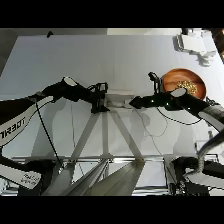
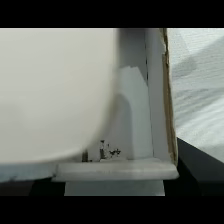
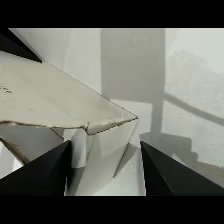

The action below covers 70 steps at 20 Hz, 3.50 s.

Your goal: Fold the box and place the chain.

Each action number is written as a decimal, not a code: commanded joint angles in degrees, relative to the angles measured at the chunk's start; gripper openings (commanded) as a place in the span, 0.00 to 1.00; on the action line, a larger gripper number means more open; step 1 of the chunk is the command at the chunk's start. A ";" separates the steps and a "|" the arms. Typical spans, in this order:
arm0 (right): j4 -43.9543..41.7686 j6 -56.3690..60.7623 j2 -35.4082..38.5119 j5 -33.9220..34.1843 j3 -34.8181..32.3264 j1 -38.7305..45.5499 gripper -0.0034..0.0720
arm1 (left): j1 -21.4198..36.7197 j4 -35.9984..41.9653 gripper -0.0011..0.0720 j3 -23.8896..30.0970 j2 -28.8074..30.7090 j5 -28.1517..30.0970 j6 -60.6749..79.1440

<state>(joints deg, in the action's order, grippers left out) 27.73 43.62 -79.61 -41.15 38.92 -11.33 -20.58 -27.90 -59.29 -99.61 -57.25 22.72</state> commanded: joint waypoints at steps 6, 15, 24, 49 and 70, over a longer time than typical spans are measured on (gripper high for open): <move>2.47 1.53 2.40 -2.62 0.74 -0.31 0.97 | 0.00 -0.02 0.59 -0.02 0.00 0.02 -0.02; 43.36 44.30 2.45 6.45 8.13 -12.94 0.96 | 0.00 0.00 0.59 -0.02 0.00 0.02 -0.04; 53.66 58.66 -0.11 3.21 10.10 -16.87 0.89 | 0.00 0.00 0.59 -0.02 0.00 0.02 -0.04; 63.78 85.50 -9.31 -13.92 23.82 -22.27 0.57 | 0.00 0.00 0.59 -0.02 0.00 0.02 -0.04; 63.08 76.32 -1.90 -19.39 23.80 -20.17 0.75 | 0.00 0.00 0.59 -0.02 0.00 0.02 -0.04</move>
<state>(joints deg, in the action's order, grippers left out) 91.22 126.26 -84.82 -54.89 62.72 -32.69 -20.56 -28.03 -59.29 -99.61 -57.47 22.76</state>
